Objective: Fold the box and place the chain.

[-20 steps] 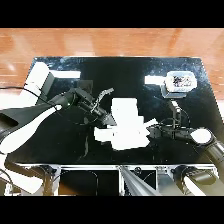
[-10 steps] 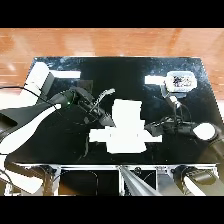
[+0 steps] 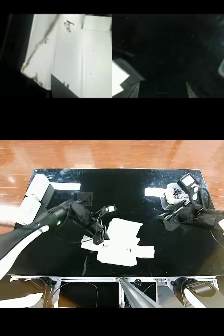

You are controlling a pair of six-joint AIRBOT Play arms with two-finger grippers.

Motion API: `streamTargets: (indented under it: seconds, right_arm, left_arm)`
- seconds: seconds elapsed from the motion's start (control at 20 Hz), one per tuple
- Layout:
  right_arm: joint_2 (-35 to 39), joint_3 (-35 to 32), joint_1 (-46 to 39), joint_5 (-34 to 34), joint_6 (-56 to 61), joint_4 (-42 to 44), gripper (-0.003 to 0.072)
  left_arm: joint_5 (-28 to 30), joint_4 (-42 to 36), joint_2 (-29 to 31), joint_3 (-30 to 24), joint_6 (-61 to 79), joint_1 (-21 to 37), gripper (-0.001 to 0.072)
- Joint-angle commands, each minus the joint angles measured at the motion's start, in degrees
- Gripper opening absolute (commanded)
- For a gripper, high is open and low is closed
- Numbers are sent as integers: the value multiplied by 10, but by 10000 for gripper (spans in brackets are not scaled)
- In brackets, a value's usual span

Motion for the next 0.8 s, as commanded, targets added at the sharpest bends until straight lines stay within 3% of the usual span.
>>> streamTargets:
  seconds: [0.0, 0.1, 0.5, 0.75]
  right_arm:
    - [0, 17, 0, -11, -23, -11, 720]
    - [0, 17, 0, -15, -34, -9, 720]
    - [-2, 17, 0, -8, -43, -10, 720]
    - [-2, 17, 0, -21, -43, -9, 720]
  left_arm:
    - [-143, 28, 68, -94, 32, -16, 16]
    - [-149, 28, 69, -120, 32, -12, 17]
    - [-219, 30, 64, -121, 32, -12, 18]
    - [-191, 28, 65, -120, 47, -11, 19]
